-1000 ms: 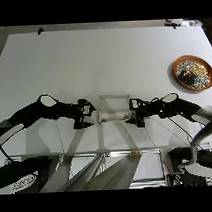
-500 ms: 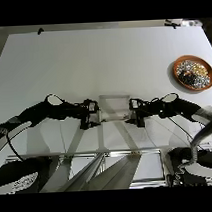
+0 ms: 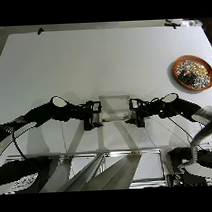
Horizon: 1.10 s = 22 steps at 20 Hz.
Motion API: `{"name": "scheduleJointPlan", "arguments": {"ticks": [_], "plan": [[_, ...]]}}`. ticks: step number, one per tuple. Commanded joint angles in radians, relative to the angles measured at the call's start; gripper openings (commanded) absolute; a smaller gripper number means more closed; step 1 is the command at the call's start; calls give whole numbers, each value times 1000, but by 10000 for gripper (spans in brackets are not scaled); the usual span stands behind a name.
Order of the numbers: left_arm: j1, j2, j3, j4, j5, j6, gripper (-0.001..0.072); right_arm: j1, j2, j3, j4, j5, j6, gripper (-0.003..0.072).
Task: Fold the box and place the chain.
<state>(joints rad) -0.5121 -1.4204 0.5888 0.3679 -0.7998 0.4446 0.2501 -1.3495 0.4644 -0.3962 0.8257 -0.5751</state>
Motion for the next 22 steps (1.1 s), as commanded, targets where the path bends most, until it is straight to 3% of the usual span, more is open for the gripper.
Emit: {"name": "scheduleJointPlan", "arguments": {"ticks": [1,4,6,7,9,11,22], "plan": [[-19,-10,1,-46,39,1,696,0,1,0,0,0,1,477],[-19,-10,1,-56,48,0,690,0,1,0,0,0,1,477],[-19,-10,1,-62,47,0,553,0,1,0,0,0,1,477],[-19,-10,1,-62,47,0,539,0,1,0,0,0,1,477],[-19,-10,1,-60,48,0,379,0,1,0,0,0,1,477],[-19,-10,0,-60,48,0,322,0,1,0,0,0,1,477],[-19,-10,1,-61,44,0,331,0,1,0,0,0,1,477]]}}
